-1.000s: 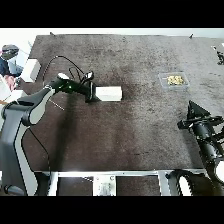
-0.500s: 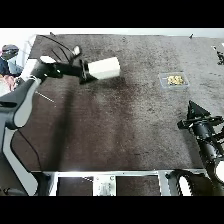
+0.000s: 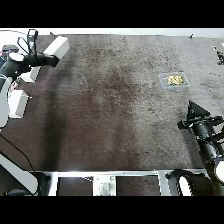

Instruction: Fold the box and place the chain.

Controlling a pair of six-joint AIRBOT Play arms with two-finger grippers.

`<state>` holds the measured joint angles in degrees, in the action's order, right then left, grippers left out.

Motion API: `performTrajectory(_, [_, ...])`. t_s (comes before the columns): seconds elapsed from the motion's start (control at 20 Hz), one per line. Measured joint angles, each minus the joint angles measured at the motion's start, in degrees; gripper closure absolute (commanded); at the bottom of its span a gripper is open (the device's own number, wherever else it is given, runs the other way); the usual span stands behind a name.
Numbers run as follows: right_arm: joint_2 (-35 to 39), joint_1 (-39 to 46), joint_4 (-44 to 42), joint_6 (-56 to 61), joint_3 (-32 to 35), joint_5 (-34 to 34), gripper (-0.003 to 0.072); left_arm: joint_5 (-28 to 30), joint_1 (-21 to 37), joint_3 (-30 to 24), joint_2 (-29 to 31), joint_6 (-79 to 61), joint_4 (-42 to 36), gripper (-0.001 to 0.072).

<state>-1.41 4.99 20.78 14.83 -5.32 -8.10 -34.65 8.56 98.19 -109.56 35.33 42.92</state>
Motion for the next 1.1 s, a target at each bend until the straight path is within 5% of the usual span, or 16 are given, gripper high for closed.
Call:
performTrajectory(0.5, [0.0,0.0,0.0,0.0,0.0,0.0,0.0678,18.0,1.4,-13.2,0.2,14.7,9.9,0.0701])
performTrajectory(0.8, [0.0,0.0,0.0,0.0,0.0,0.0,0.0678,20.6,1.4,-15.9,-0.1,15.1,10.5,0.0695])
performTrajectory(0.85, [0.0,0.0,0.0,0.0,0.0,0.0,0.0678,20.5,1.4,-16.0,-0.1,15.2,10.5,0.0421])
performTrajectory(0.9, [0.0,0.0,0.0,0.0,0.0,0.0,0.0678,20.3,1.4,-16.1,-0.2,15.2,10.6,-0.0011])
performTrajectory(1.1, [0.0,0.0,0.0,0.0,0.0,0.0,0.0678,20.2,1.4,-15.9,0.1,15.2,11.0,-0.0011])
